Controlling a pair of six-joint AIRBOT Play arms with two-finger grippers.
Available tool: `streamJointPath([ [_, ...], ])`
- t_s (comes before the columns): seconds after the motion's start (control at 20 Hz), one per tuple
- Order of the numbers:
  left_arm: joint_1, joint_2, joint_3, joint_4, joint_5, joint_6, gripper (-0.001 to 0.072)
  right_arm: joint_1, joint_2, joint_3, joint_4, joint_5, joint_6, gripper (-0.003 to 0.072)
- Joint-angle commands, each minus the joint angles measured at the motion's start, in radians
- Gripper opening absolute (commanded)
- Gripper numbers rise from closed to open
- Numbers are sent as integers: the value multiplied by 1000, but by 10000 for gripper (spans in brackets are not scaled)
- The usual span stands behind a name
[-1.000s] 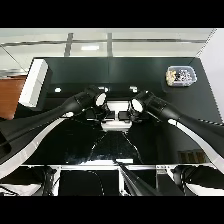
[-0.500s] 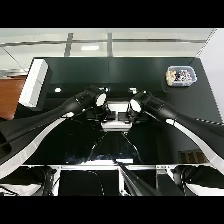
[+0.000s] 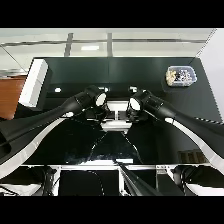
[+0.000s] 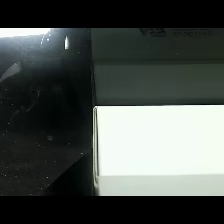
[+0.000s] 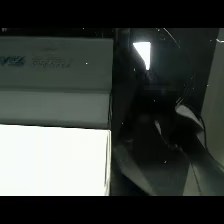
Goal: Fold the box and place the chain.
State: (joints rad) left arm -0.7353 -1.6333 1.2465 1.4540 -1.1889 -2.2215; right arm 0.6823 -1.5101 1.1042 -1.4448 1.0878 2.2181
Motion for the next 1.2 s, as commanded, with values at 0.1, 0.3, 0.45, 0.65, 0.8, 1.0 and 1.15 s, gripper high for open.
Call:
streamJointPath([
  [0.1,0,-1,0,0,2,-1,31,-12,31,58,-21,67,-80,349],
  [0.3,1,-1,0,0,2,0,30,-41,173,156,-98,247,-248,349],
  [0.45,0,-1,0,0,2,-1,31,-109,289,168,-384,229,-267,348],
  [0.65,1,-1,0,0,2,0,31,-332,269,95,-674,-111,-206,712],
  [0.8,0,-1,0,0,1,0,30,-534,140,80,-576,-304,-150,712],
  [1.0,0,-1,0,0,2,0,31,-734,-129,349,-393,-220,-139,712],
  [1.15,0,-1,0,-1,-2,0,30,-820,-336,622,-281,-48,-144,712],
])
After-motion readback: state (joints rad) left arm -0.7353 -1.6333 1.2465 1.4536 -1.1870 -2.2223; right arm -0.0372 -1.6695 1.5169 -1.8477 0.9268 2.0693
